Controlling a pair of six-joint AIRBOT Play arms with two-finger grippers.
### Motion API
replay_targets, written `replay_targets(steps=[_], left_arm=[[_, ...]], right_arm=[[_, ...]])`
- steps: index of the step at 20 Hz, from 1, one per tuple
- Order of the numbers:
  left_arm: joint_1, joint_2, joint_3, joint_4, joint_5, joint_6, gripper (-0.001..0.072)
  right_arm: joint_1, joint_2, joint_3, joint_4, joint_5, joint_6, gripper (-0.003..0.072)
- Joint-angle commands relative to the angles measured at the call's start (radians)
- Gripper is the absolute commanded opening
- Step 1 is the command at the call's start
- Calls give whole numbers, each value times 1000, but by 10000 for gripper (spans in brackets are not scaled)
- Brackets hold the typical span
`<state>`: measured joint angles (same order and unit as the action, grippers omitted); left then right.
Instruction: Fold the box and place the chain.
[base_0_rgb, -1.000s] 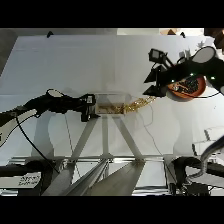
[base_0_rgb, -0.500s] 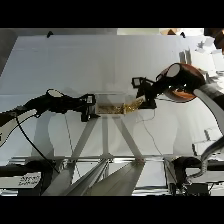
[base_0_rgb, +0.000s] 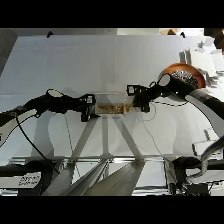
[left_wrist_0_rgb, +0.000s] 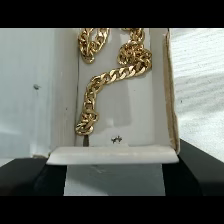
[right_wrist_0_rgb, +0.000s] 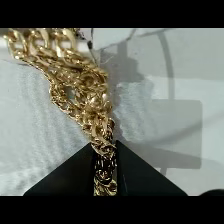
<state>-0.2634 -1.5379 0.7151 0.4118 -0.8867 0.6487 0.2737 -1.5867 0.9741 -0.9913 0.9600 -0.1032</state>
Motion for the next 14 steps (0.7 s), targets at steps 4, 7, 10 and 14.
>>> replay_targets(steps=[4, 7, 10, 14], left_arm=[[0, 0, 0, 0, 0, 0, 211], [0, 0, 0, 0, 0, 0, 211], [0, 0, 0, 0, 0, 0, 211], [0, 0, 0, 0, 0, 0, 211]], right_arm=[[3, 121, -4, -26, 77, 163, 6], [6, 247, -4, -22, 81, 219, 6], [39, 358, 0, -13, 81, 266, 6], [93, 399, 85, 96, 102, 357, 6]])
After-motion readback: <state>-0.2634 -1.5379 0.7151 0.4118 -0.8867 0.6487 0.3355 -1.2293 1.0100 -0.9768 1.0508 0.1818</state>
